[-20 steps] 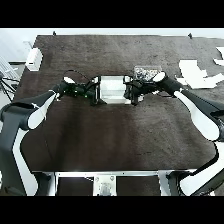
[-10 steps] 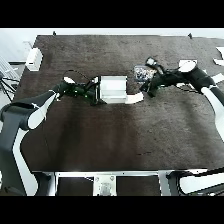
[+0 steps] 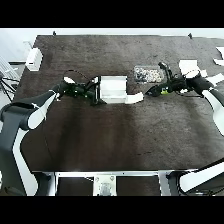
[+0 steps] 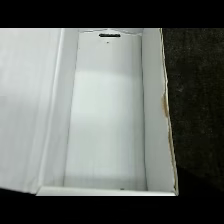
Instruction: Fold the box and place the chain.
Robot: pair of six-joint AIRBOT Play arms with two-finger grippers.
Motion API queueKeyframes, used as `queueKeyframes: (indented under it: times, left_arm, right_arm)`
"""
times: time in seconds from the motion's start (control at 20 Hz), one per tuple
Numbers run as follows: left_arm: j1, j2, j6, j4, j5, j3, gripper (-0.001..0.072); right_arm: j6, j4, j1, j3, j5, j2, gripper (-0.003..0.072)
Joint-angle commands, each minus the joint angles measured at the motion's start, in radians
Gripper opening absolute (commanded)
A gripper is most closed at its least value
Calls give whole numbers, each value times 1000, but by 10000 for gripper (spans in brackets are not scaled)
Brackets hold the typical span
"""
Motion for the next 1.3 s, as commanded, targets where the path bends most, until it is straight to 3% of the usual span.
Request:
queueKeyframes:
  times: [0.0, 0.25, 0.45, 0.95, 1.05, 1.25]
  left_arm:
    - [0, -1, 0, 0, -1, 0, 510]
    - [0, -1, 0, 0, 0, 0, 510]
    - [0, -1, 0, 0, 0, 0, 509]
    - [0, -1, 0, 0, 0, 0, 510]
    - [0, -1, 0, 0, 0, 0, 510]
    - [0, -1, 0, 0, 0, 0, 509]
  right_arm:
    - [59, 12, 8, 0, -3, -61, 9]
    - [58, 121, 94, 1, -11, -100, 8]
    - [51, 126, 172, 13, -19, -106, 9]
    - [103, 127, 183, 117, 2, -100, 12]
    - [106, 127, 184, 119, 18, -99, 112]
    - [129, 127, 177, 146, 32, -99, 133]
